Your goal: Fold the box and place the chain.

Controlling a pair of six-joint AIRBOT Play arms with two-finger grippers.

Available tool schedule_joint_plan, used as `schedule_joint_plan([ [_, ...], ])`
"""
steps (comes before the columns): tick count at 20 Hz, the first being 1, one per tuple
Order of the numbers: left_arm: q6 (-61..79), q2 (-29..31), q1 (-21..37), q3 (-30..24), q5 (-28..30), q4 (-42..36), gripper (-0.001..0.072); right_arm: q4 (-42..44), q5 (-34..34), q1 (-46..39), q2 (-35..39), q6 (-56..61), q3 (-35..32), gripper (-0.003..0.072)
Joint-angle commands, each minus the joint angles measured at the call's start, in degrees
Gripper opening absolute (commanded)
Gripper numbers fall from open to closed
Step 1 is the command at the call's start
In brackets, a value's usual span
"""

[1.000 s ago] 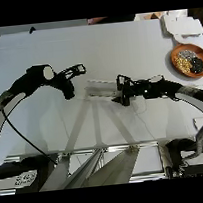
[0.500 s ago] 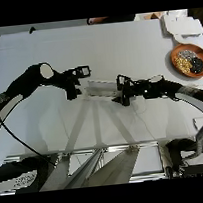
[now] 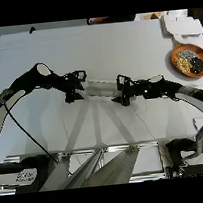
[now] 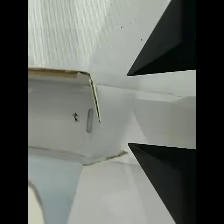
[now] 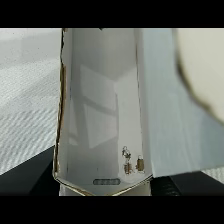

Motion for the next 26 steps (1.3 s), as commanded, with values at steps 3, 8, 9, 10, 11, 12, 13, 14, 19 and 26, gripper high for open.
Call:
schedule_joint_plan([
  [3,8.3,-0.9,0.2,0.0,-1.0,-5.0,0.0432,0.0,0.0,0.0,0.0,0.0,0.0,0.0453],
  [8,8.3,-0.9,0.2,0.0,-4.0,-5.2,0.0393,0.0,0.0,0.0,0.0,0.0,0.0,0.0453],
  [9,8.3,-0.9,0.2,0.0,-4.7,-5.2,0.0391,0.0,0.0,0.0,0.0,0.0,0.0,0.0453],
  [10,8.3,-0.9,0.2,0.0,-5.2,-5.2,0.0386,0.0,0.0,0.0,0.0,0.0,0.0,0.0453],
  [11,8.3,-0.9,0.3,0.0,-5.5,-5.2,0.0385,0.0,0.0,0.0,0.0,0.0,0.0,0.0453],
  [12,8.3,-0.9,0.2,0.0,-5.9,-5.2,0.0383,0.0,0.0,0.0,0.0,0.0,0.0,0.0453],
  [13,8.3,-0.9,0.2,0.0,-6.3,-5.1,0.0361,0.0,0.0,0.0,0.0,0.0,0.0,0.0453],
  [14,8.1,-0.9,0.3,0.0,-6.8,-4.5,0.0330,0.0,0.0,0.0,0.0,0.0,0.0,0.0453],
  [19,6.8,-0.9,0.4,0.0,-5.6,2.1,0.0348,0.0,0.0,0.0,0.0,0.0,0.0,0.0453],
  [26,4.0,-0.9,0.3,0.0,0.1,-0.3,0.0353,0.0,0.0,0.0,0.0,0.0,0.0,0.0453],
])
